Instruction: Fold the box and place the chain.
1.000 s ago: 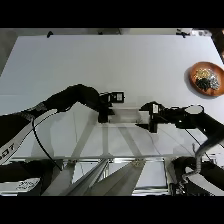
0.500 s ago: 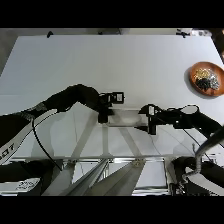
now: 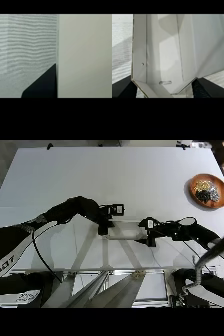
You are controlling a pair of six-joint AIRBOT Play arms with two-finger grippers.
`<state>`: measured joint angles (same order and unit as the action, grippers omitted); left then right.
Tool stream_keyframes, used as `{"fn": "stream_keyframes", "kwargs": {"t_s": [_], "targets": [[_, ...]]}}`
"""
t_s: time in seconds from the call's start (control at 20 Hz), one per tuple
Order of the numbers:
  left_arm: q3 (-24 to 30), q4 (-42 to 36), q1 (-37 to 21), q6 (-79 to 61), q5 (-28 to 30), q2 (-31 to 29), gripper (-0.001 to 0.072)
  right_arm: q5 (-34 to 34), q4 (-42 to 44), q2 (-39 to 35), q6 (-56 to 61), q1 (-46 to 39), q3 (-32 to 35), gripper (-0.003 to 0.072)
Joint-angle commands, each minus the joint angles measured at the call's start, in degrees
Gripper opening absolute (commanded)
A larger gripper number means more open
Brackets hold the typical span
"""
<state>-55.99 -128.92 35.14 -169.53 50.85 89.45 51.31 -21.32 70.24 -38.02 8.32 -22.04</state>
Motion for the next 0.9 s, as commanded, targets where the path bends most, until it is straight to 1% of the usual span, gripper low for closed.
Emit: {"fn": "stream_keyframes", "kwargs": {"t_s": [0.0,0.3,0.5,0.85], "targets": [[0.0,0.0,0.0,0.0,-0.1,0.0,0.0012,0.1,1.4,1.3,-2.7,0.1,0.0,0.0669],[0.0,0.0,0.0,0.0,-0.1,0.0,0.0012,0.8,4.9,2.7,-4.0,0.1,-0.3,0.0660],[0.0,0.0,0.0,0.0,-0.1,0.0,0.0012,1.7,4.8,4.2,-2.3,0.1,-2.1,0.0662],[0.0,0.0,0.0,0.0,-0.1,0.0,0.0012,2.7,5.0,6.7,-2.2,1.6,-3.0,0.0663]]}}
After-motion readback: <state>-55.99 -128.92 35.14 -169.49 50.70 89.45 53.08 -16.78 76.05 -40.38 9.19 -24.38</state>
